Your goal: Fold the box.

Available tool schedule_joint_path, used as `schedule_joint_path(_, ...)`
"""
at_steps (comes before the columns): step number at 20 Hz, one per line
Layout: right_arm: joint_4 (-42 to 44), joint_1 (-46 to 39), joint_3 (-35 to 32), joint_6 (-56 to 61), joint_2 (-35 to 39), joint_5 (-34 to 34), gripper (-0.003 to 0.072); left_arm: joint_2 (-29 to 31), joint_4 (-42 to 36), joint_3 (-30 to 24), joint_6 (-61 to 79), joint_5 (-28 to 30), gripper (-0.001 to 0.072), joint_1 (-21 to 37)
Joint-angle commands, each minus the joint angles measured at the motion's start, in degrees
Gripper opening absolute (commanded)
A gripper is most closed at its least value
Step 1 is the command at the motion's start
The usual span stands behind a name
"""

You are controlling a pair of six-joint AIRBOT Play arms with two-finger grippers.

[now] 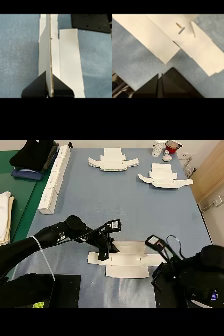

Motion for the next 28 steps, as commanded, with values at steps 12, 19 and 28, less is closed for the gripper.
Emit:
schedule_joint_path(12, -9.4, 8.8, -2.8, -16.1, -6.9, 17.6, 0.0416, 0.0, 0.0, 0.0, 0.0, 0.0, 0.0013, 0.0)
schedule_joint_path(19, -8.9, 16.3, -7.7, -14.5, -7.6, 20.4, 0.0416, 0.0, 0.0, 0.0, 0.0, 0.0, 0.0013, 0.0)
schedule_joint_path(28, -27.4, 24.3, -7.8, -0.3, -12.8, 21.6, 0.0416, 0.0, 0.0, 0.0, 0.0, -0.1, 0.0013, 0.0)
